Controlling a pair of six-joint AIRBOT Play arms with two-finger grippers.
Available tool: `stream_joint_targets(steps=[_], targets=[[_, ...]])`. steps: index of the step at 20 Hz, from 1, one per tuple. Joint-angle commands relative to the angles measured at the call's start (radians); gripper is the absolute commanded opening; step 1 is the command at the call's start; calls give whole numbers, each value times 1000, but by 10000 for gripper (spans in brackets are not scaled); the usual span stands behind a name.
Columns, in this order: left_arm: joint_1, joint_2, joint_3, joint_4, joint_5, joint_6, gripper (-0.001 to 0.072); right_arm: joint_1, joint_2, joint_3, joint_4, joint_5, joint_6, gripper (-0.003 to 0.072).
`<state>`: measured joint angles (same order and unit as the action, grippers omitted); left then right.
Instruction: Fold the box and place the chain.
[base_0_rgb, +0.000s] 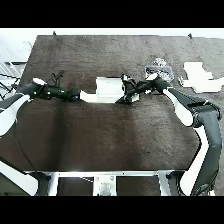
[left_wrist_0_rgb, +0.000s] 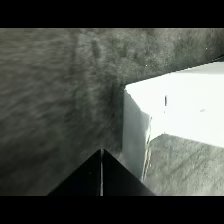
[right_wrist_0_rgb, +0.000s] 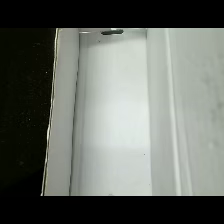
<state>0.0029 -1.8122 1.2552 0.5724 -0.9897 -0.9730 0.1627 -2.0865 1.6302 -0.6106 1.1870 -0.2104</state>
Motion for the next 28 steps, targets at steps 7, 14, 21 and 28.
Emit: stream_joint_targets(steps=[7,14,21,28], targets=[[-85,-40,117,-49,-55,13,20,0,-1,0,0,0,0,506],[-85,-38,180,-50,-110,40,235,0,-1,0,0,0,0,505],[-85,-39,179,-53,-138,28,370,0,-1,0,0,0,0,505],[-146,-39,179,-52,-131,-3,370,0,-1,0,0,0,0,506]])
